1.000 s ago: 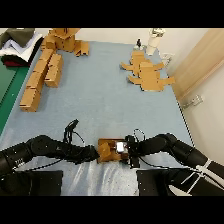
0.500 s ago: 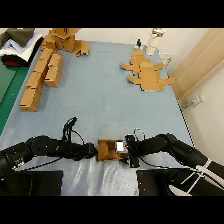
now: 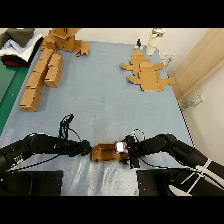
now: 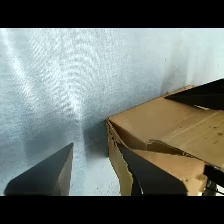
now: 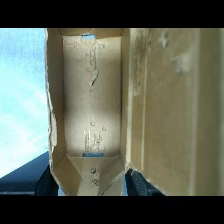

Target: Fold the box.

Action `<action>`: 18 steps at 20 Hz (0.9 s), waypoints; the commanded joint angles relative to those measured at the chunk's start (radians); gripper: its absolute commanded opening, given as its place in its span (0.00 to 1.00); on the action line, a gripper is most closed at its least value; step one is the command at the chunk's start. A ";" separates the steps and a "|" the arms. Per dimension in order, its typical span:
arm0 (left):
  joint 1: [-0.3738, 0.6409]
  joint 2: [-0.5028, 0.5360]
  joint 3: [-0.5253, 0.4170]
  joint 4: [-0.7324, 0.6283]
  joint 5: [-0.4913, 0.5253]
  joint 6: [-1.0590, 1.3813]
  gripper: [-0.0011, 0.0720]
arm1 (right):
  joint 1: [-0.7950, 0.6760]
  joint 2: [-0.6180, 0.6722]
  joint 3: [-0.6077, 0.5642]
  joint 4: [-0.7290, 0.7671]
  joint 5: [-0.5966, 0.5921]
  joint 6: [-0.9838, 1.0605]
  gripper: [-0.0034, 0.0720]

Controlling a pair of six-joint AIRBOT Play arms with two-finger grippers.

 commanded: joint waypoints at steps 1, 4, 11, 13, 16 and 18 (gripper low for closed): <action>0.004 0.000 0.000 0.003 0.010 0.010 0.57 | 0.000 0.000 0.000 0.000 0.000 0.000 0.69; 0.004 0.000 0.000 0.007 -0.021 0.013 0.57 | 0.000 0.000 0.000 0.000 0.000 0.000 0.69; 0.004 0.161 0.005 0.045 -0.099 -0.015 0.57 | 0.000 0.000 0.000 0.000 0.000 0.000 0.69; -0.010 0.187 0.004 0.053 -0.127 -0.060 0.57 | 0.000 0.000 0.000 0.000 0.000 0.000 0.69; -0.083 0.161 0.005 0.057 -0.061 -0.097 0.58 | 0.000 0.000 0.000 -0.001 0.000 0.000 0.69; -0.140 0.121 0.005 0.080 -0.027 -0.110 0.59 | 0.000 0.000 0.000 -0.001 0.000 0.000 0.69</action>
